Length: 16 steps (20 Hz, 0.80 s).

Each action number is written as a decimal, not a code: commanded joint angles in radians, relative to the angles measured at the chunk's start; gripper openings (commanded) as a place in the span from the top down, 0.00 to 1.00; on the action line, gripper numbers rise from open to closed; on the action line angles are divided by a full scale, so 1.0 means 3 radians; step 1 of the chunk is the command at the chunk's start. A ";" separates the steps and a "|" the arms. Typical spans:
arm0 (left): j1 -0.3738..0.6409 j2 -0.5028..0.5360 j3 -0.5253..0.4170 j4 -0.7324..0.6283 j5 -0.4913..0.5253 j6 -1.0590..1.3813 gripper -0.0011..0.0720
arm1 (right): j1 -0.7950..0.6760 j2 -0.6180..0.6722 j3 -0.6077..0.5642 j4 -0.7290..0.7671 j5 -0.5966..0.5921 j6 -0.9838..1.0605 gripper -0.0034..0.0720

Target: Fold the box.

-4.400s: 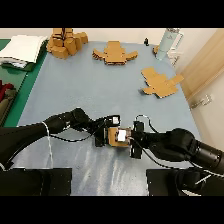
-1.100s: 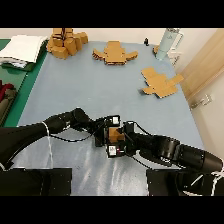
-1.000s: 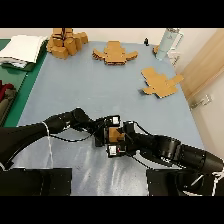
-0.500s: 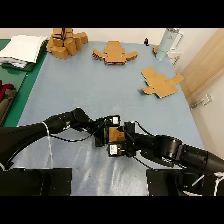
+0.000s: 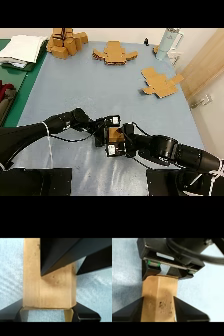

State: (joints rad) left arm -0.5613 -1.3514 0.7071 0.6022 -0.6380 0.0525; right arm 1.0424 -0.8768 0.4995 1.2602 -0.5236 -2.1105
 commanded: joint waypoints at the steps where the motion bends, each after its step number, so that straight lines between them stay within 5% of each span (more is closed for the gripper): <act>1: 0.0000 -0.0001 0.0001 0.0000 0.0001 0.0001 0.28 | 0.0000 -0.0009 -0.0001 -0.0095 0.0009 0.0006 0.30; 4: 0.0000 -0.0001 0.0001 0.0000 0.0001 0.0000 0.28 | 0.0001 -0.0003 0.0000 -0.0198 0.0024 0.0057 0.40; 10: 0.0000 -0.0001 0.0001 0.0000 0.0001 0.0001 0.28 | 0.0001 0.0109 0.0010 -0.0198 0.0024 0.0064 0.42; 11: 0.0000 -0.0001 0.0001 0.0000 0.0001 0.0001 0.28 | 0.0001 0.0118 0.0010 -0.0197 0.0015 0.0085 0.45; 12: 0.0000 -0.0001 0.0001 0.0000 0.0001 0.0000 0.28 | 0.0001 0.0118 0.0010 -0.0198 -0.0010 0.0093 0.63; 13: 0.0000 -0.0001 0.0001 0.0000 0.0001 0.0001 0.28 | 0.0001 0.0118 0.0010 -0.0197 -0.0024 0.0094 0.69; 16: 0.0000 -0.0001 0.0001 0.0000 0.0001 0.0001 0.28 | 0.0001 0.0122 0.0014 -0.0195 -0.0024 0.0094 0.69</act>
